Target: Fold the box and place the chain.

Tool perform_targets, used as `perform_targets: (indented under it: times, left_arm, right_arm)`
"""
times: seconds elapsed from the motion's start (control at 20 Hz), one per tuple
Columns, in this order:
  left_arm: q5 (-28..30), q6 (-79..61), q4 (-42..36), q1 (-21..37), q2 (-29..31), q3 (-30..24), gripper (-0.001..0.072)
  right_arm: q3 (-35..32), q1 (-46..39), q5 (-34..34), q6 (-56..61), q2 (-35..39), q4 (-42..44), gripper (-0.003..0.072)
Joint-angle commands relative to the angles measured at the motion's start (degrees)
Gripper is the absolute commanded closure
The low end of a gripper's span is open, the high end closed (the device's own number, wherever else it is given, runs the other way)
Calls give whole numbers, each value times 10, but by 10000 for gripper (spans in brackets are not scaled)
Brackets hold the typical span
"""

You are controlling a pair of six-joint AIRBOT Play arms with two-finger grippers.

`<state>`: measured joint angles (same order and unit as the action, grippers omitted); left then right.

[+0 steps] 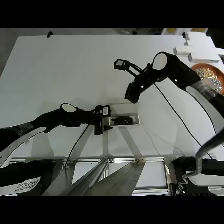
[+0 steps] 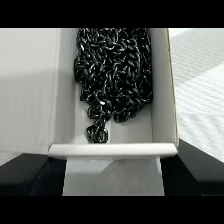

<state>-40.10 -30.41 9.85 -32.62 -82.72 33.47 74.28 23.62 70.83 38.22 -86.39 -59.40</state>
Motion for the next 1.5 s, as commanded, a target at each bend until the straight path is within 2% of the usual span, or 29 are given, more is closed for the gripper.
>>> perform_targets:
  times: [0.0,0.1,0.15,0.25,0.45,0.65,0.7,0.75,0.8,1.2,1.3,1.45]
  left_arm:
    - [0,0,0,0,0,0,621]
    - [0,0,0,0,0,0,621]
    - [0,0,0,0,0,0,621]
    - [0,0,0,0,0,0,621]
    - [0,0,0,0,0,0,621]
    - [0,0,0,0,0,0,621]
    - [0,0,0,0,0,0,621]
    - [0,0,0,0,0,0,621]
    - [0,0,0,0,0,0,621]
    - [0,0,0,0,0,0,621]
    - [0,0,0,0,0,0,621]
    - [0,0,0,0,0,0,621]
  right_arm:
    - [-34,9,32,-82,42,55,668]
    - [-76,19,29,-122,74,54,666]
    - [-101,25,23,-138,88,54,623]
    - [-145,38,-5,-148,110,54,491]
    - [-203,64,-49,-178,153,52,485]
    - [-208,82,-77,-179,173,51,484]
    - [-209,86,-91,-179,172,45,474]
    - [-211,90,-106,-179,172,39,415]
    - [-214,92,-119,-179,172,34,388]
    - [-222,92,-135,-177,172,-8,397]
    - [-222,92,-139,-177,172,-9,457]
    - [-222,92,-155,-176,172,-15,472]
